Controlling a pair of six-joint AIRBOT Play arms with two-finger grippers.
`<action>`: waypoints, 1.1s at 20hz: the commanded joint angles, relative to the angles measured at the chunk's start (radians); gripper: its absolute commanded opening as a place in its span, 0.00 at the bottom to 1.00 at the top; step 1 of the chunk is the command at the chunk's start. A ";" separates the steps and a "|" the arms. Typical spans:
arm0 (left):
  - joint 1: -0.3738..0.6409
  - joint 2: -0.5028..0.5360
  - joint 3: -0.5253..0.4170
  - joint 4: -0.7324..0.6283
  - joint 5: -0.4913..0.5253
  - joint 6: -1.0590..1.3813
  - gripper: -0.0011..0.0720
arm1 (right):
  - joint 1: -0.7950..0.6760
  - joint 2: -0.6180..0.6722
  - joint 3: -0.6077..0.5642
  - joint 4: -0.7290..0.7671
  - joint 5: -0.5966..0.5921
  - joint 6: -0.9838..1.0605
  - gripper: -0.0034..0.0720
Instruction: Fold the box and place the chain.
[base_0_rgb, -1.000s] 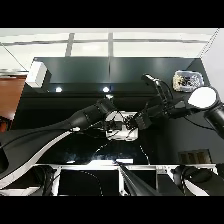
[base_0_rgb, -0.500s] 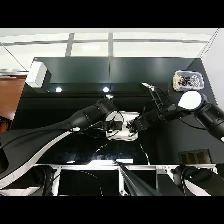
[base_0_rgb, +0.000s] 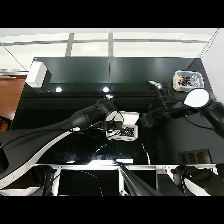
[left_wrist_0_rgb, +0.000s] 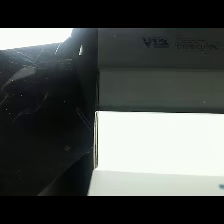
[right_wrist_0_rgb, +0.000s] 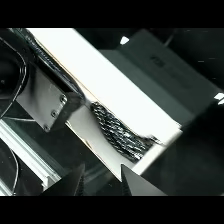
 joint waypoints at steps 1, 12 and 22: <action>0.000 -0.001 0.000 0.000 0.008 0.000 0.04 | -0.146 0.085 0.027 -0.085 0.089 0.002 0.42; 0.003 0.000 0.026 0.002 -0.024 -0.027 0.61 | -0.289 0.178 0.019 -0.091 0.090 0.014 0.42; 0.018 0.292 0.039 0.198 -0.272 0.399 0.78 | -0.289 0.178 0.017 -0.093 0.094 0.022 0.42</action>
